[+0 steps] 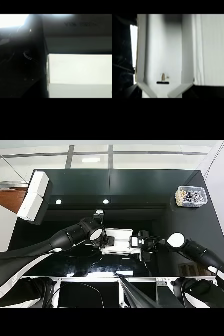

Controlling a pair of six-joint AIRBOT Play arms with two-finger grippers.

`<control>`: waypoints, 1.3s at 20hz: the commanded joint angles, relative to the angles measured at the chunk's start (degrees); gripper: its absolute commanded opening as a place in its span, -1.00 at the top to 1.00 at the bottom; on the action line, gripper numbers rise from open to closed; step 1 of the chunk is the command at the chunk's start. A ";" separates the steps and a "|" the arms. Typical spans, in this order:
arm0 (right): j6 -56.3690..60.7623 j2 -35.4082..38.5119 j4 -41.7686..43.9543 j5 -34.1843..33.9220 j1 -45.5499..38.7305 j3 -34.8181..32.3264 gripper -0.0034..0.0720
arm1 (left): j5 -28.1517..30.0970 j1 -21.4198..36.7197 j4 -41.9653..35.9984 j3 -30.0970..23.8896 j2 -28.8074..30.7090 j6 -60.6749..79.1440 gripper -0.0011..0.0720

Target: Fold the box and place the chain.

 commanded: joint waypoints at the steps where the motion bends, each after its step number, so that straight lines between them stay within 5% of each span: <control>1: 1.11 2.45 -5.75 2.29 -2.27 0.09 -0.98 | -0.63 -0.02 0.09 0.07 0.07 0.37 0.90; 4: 0.00 2.45 -5.92 1.79 -2.32 0.09 -0.98 | -0.96 -0.02 0.33 0.07 0.04 0.35 0.90; 5: 0.00 2.43 -5.99 1.79 -2.32 0.09 -0.86 | -0.98 -0.02 0.33 0.07 0.04 0.35 0.90; 6: 0.00 2.43 -5.99 1.66 -2.32 0.07 -0.52 | -1.09 -0.02 0.31 0.07 0.04 0.35 0.90; 9: -0.02 2.19 -5.97 1.40 -2.32 0.09 -0.51 | -1.33 -0.02 0.28 0.07 0.04 0.35 0.90; 11: 0.07 2.16 -5.42 1.70 -2.32 0.07 0.09 | -1.31 -0.02 0.31 0.07 0.04 0.35 0.90; 15: 1.22 1.84 -2.23 1.60 -2.32 0.07 0.10 | -1.33 -0.02 0.28 0.07 0.04 0.35 0.90; 17: 3.13 1.79 -2.05 1.38 -2.32 0.07 0.55 | -1.31 -0.02 0.28 0.07 0.04 0.35 0.90; 26: 3.48 0.15 5.97 1.42 -1.70 0.07 0.55 | -1.25 -0.02 0.28 0.07 0.02 0.33 0.90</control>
